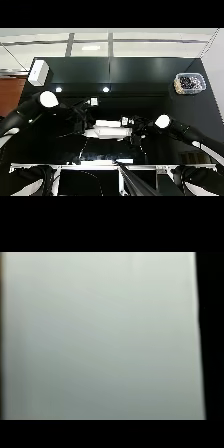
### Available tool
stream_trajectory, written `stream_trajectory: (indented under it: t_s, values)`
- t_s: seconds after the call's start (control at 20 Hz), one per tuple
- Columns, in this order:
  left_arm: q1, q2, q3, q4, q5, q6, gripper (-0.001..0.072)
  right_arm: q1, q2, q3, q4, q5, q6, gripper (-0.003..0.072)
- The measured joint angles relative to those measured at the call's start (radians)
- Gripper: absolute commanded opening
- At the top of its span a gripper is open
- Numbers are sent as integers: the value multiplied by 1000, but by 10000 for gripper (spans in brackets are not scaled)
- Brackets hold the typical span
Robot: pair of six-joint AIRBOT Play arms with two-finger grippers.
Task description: Fold the box and place the chain.
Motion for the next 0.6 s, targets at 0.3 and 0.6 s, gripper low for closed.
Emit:
stream_trajectory:
  t_s: [0.3, 0.6]
  values:
    - [1, 98, -41, -3, -195, -240, 26, 18, -1, 0, 5, 4, -79, 192]
    - [1, 89, -178, -431, 99, -222, 27, 21, -1, 0, 5, 6, -97, 193]
